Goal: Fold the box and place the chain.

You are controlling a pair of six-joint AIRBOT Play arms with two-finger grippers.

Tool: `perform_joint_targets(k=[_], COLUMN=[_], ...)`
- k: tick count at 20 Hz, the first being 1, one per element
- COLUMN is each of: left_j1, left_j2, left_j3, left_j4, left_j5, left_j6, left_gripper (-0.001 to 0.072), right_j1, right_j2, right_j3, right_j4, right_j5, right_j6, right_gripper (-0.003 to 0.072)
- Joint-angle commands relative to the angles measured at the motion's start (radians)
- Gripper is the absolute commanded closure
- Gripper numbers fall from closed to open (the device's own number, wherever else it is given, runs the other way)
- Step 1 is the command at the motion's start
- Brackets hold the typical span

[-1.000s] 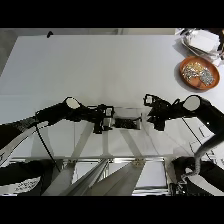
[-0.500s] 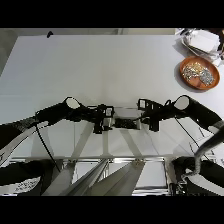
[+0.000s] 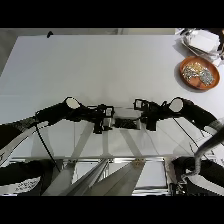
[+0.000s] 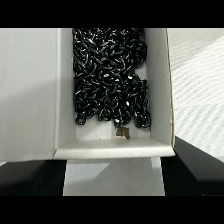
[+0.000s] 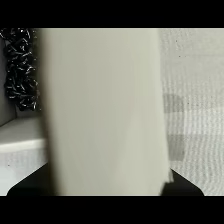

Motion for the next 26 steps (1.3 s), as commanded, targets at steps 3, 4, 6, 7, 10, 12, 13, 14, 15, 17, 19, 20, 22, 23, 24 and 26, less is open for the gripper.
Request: perform_joint_targets(k=[3, 4, 6, 7, 10, 12, 13, 14, 15, 17, 19, 20, 22, 23, 24, 26], left_j1=[0.0, 0.0, 0.0, 0.0, 0.0, 0.0, 0.0, 0.0, 0.0, 0.0, 0.0, 0.0, 0.0, 0.0, 0.0, 0.0], left_j2=[0.0, 0.0, 0.0, 0.0, 0.0, 0.0, 0.0, 0.0, 0.0, 0.0, 0.0, 0.0, 0.0, 0.0, 0.0, 0.0], left_j3=[0.001, 0.001, 0.001, 0.001, 0.001, 0.001, 0.001, 0.001, 0.001, 0.001, 0.001, 0.001, 0.001, 0.001, 0.001, 0.001], left_j4=[0.0, 0.0, 0.0, 0.0, 0.0, 0.0, 0.0, 0.0, 0.0, 0.0, 0.0, 0.0, 0.0, 0.0, 0.0, 0.0], left_j5=[0.0, 0.0, 0.0, 0.0, 0.0, 0.0, 0.0, 0.0, 0.0, 0.0, 0.0, 0.0, 0.0, 0.0, -0.001, 0.0], left_j6=[0.0, 0.0, 0.0, 0.0, 0.0, 0.0, 0.0, 0.0, 0.0, 0.0, 0.0, 0.0, 0.0, 0.0, 0.0, 0.0], left_gripper=[0.0397, 0.0397, 0.0397, 0.0397, 0.0397, 0.0397, 0.0397, 0.0397, 0.0397, 0.0397, 0.0397, 0.0397, 0.0397, 0.0397, 0.0397, 0.0397], right_j1=[0.002, 0.002, 0.002, 0.002, 0.002, 0.002, 0.002, 0.002, 0.002, 0.002, 0.002, 0.002, 0.002, 0.002, 0.002, 0.002], right_j2=[-0.005, -0.008, -0.007, -0.007, 0.013, 0.064, 0.101, 0.144, 0.197, 0.316, 0.446, 0.508, 0.635, 0.686, 0.733, 0.784], right_j3=[0.0, 0.0, 0.0, 0.001, 0.001, 0.002, 0.002, 0.002, 0.002, 0.002, 0.002, 0.002, 0.002, 0.002, 0.002, 0.002], right_j4=[-0.014, -0.014, -0.015, -0.015, -0.079, -0.165, -0.199, -0.216, -0.224, -0.223, -0.198, -0.17, -0.07, -0.011, 0.051, 0.163], right_j5=[-0.013, -0.01, 0.006, 0.011, 0.02, 0.027, 0.04, 0.056, 0.076, 0.114, 0.154, 0.174, 0.185, 0.177, 0.166, 0.145], right_j6=[0.023, 0.023, 0.034, 0.058, 0.133, 0.22, 0.253, 0.274, 0.287, 0.326, 0.365, 0.367, 0.367, 0.367, 0.366, 0.366], right_gripper=[0.0536, 0.0587, 0.0671, 0.0671, 0.0671, 0.0672, 0.0672, 0.0672, 0.0672, 0.0672, 0.0672, 0.0672, 0.0672, 0.0672, 0.0672, 0.0672])
